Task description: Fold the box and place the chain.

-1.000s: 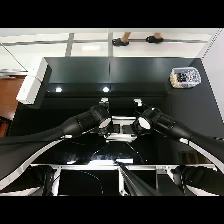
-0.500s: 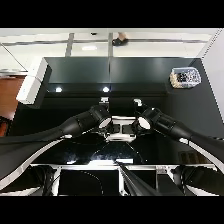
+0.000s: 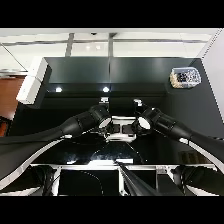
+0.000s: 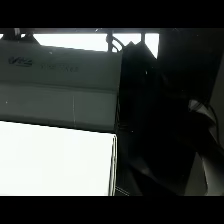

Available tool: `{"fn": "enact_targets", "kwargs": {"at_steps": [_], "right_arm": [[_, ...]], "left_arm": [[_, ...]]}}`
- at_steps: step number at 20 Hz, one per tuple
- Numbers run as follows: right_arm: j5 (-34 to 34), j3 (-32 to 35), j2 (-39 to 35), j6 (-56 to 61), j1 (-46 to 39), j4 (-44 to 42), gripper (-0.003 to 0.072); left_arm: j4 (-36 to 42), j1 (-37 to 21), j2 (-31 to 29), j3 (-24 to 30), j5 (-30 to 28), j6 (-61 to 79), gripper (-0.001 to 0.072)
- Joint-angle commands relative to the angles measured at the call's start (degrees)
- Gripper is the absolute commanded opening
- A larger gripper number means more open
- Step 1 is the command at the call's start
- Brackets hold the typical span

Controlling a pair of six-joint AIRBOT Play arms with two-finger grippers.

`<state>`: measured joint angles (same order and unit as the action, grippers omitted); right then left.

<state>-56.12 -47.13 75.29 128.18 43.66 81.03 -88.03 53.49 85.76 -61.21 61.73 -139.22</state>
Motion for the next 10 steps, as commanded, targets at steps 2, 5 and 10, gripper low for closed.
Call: {"fn": "enact_targets", "kwargs": {"at_steps": [2, 5, 10], "right_arm": [[-0.7, -0.46, -0.31, 0.13, 0.02, 0.02, 0.0384], [-0.94, -0.96, -1.25, -0.44, 0.02, 0.02, 0.0385], [-2.62, -1.55, -3.69, -1.73, 0.02, 0.02, 0.0385]], "left_arm": [[0.02, -0.04, 0.02, 0.02, 0.07, -0.09, 0.0031], [0.02, -0.04, 0.02, 0.02, 0.07, -0.09, 0.003], [0.02, -0.04, 0.02, 0.02, 0.07, -0.09, 0.003]]}}
